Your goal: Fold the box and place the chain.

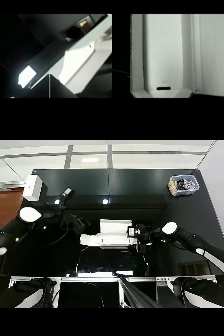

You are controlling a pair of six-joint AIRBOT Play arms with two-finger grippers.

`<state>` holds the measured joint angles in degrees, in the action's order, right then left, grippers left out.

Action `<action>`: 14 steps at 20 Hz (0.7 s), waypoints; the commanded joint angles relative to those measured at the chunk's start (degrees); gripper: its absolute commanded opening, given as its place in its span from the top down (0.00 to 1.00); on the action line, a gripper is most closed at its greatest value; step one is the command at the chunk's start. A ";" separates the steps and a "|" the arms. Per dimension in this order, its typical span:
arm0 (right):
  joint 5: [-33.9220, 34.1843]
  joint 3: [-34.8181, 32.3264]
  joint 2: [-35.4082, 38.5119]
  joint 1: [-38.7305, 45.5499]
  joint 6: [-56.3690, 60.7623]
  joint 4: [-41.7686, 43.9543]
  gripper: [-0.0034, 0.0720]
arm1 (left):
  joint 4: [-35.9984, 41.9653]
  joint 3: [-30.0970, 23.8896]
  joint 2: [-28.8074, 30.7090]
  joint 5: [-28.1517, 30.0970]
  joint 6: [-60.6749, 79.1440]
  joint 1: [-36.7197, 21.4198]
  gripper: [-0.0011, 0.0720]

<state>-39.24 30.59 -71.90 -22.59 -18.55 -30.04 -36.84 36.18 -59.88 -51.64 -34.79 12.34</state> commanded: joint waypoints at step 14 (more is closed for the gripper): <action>0.46 0.02 -0.04 -0.04 0.33 0.13 0.61 | -7.39 0.68 -8.81 0.04 47.45 7.04 0.02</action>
